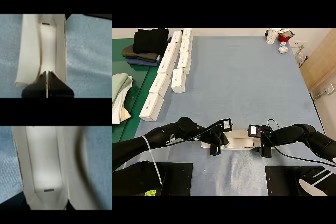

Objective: Fold the box.

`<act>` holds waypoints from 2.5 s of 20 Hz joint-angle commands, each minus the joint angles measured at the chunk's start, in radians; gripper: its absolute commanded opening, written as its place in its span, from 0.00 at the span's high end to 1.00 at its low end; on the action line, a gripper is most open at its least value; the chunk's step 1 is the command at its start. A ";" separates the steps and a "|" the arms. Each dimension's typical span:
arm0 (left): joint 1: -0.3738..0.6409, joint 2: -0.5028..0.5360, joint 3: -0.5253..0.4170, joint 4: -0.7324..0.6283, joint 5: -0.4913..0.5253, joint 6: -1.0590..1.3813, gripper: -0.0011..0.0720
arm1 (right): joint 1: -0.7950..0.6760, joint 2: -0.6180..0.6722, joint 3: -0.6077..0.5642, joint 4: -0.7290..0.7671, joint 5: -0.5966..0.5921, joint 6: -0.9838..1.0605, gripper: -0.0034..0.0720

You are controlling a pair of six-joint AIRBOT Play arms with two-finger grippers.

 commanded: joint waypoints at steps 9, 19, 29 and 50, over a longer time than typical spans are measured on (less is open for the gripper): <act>0.013 0.434 0.002 0.925 -0.295 -1.365 0.97 | 0.000 0.000 0.001 0.002 0.001 0.000 0.27; 0.314 0.402 -0.107 0.747 -0.299 -1.578 0.97 | 0.000 0.000 0.001 0.002 0.001 0.000 0.27; 0.079 0.201 -0.126 0.321 -0.052 -1.310 0.97 | 0.000 0.000 0.001 0.002 0.001 0.000 0.27; 0.092 0.203 -0.004 0.240 -0.098 -1.415 0.45 | 0.000 0.000 0.001 0.002 0.001 0.000 0.27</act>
